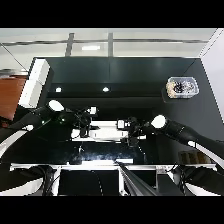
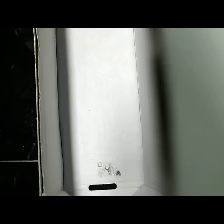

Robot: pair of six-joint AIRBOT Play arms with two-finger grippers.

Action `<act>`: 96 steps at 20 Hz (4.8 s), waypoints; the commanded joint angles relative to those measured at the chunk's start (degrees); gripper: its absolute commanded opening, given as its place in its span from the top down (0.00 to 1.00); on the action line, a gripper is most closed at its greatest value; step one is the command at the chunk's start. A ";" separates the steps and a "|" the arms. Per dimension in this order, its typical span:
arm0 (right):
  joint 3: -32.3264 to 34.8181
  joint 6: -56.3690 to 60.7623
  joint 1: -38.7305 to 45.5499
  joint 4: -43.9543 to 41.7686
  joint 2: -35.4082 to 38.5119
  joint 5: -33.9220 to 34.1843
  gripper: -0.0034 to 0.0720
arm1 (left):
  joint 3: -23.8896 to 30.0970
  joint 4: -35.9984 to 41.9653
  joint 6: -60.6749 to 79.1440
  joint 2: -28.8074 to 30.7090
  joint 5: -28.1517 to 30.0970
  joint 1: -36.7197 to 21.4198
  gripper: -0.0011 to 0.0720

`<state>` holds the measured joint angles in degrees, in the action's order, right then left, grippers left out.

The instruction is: Fold the box and place the chain.

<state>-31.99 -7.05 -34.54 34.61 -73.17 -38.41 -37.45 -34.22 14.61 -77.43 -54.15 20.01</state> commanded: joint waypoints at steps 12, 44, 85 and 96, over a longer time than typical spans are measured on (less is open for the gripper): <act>0.04 1.55 -0.04 -0.07 -0.02 1.60 0.29 | -0.59 -5.22 -10.82 8.41 -0.55 -4.55 0.11; 0.04 1.66 -0.04 -0.07 -0.02 1.62 0.29 | 8.74 16.87 -35.71 9.62 22.58 6.97 0.95; 0.04 1.68 -0.04 -0.02 -0.02 1.60 0.29 | 10.95 -0.72 -3.02 13.25 4.24 -0.96 0.61; 0.04 1.68 -0.04 -0.02 -0.02 1.60 0.29 | 10.95 3.69 -3.02 11.37 5.55 1.77 0.76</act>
<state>-31.94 -5.41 -34.54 34.65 -73.17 -36.82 -26.46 -31.03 11.62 -65.45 -49.63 20.40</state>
